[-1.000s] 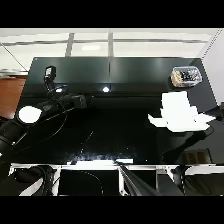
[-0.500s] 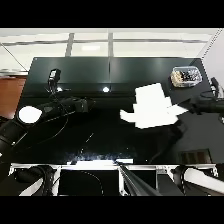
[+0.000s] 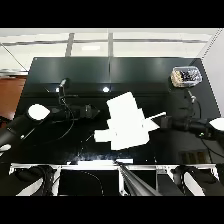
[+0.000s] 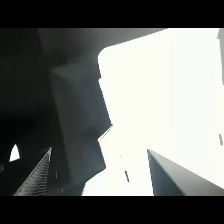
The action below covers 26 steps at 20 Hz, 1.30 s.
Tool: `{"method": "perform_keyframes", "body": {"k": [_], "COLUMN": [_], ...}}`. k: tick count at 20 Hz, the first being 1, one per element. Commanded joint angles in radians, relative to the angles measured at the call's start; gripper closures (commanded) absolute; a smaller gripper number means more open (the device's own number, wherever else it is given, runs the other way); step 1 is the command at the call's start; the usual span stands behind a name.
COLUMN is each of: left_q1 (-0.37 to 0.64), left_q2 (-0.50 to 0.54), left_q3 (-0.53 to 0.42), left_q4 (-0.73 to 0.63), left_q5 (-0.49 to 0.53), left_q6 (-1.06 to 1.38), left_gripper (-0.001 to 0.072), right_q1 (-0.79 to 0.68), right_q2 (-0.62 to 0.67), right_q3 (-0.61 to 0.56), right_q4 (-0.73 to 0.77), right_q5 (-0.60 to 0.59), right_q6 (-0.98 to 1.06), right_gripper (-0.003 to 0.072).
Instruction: Fold the box and place the chain.
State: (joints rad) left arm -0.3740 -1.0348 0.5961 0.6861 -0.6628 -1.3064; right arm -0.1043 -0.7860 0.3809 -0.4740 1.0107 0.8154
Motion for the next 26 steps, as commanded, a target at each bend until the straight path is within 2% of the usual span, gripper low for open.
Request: {"method": "perform_keyframes", "body": {"k": [1,4,6,9,12,16,21,26], "left_q1": [0.001,0.004,0.01,0.029,0.033,0.033,0.03,0.02], "left_q2": [-0.117,-0.224,-0.294,-0.362,-0.415,-0.519,-0.628,-0.634], "left_q3": [0.0,0.0,0.0,0.0,0.0,0.008,0.109,0.183], "left_q4": [-0.076,-0.269,-0.391,-0.471,-0.521,-0.702,-0.579,-0.414], "left_q5": [-0.108,-0.186,-0.203,-0.225,-0.313,-0.496,-0.639,-0.661], "left_q6": [-0.035,0.179,0.292,0.41,0.585,0.858,0.88,0.891], "left_gripper": [0.0003,0.0003,0.0003,0.0003,0.0003,0.0003,0.0003,0.0031], "right_q1": [0.125,0.178,0.182,0.181,0.181,0.181,0.182,0.181], "right_q2": [0.039,0.039,0.039,0.039,0.039,0.039,0.039,0.039], "right_q3": [-0.061,-0.063,-0.063,-0.063,-0.063,-0.063,-0.063,-0.063], "right_q4": [0.012,0.013,0.013,0.013,0.013,0.013,0.013,0.012], "right_q5": [-0.105,-0.142,-0.144,-0.143,-0.144,-0.144,-0.143,-0.144], "right_q6": [0.002,0.024,0.026,0.03,0.031,0.031,0.031,0.031], "right_gripper": [0.0645,0.0645,0.0644,0.0644,0.0644,0.0644,0.0644,0.0644]}}
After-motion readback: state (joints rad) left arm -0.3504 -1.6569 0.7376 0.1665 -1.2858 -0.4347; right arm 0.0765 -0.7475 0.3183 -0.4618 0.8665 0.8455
